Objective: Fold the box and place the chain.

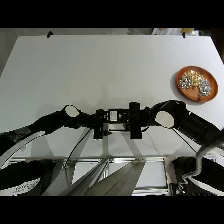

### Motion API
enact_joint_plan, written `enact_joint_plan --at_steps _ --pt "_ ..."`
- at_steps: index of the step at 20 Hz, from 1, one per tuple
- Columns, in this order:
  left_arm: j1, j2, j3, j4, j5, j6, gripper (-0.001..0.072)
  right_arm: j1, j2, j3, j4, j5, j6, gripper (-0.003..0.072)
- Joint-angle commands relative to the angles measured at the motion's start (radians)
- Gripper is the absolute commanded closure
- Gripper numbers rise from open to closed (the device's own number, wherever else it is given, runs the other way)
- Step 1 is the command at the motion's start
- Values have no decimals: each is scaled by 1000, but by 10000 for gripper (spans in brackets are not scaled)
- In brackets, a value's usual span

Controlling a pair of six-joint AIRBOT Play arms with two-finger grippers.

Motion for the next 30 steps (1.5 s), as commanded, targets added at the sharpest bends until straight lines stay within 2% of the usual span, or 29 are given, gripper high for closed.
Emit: enact_joint_plan --at_steps 1,12,16,21,23,30 --pt "0 0 0 1 -1 2 505 0 -6 -1 -3 -15 -6 512" --pt "0 0 0 1 -1 2 505 1 -36 -23 0 -35 -6 529" --pt "0 0 0 1 -1 2 505 1 -35 -39 11 40 -6 524" --pt "0 0 0 1 -1 2 505 1 -35 -39 43 50 -6 490" --pt "0 0 0 1 -1 2 505 1 -32 -39 53 50 -6 365" --pt "0 0 0 1 -1 2 505 0 18 -39 70 64 1 387"
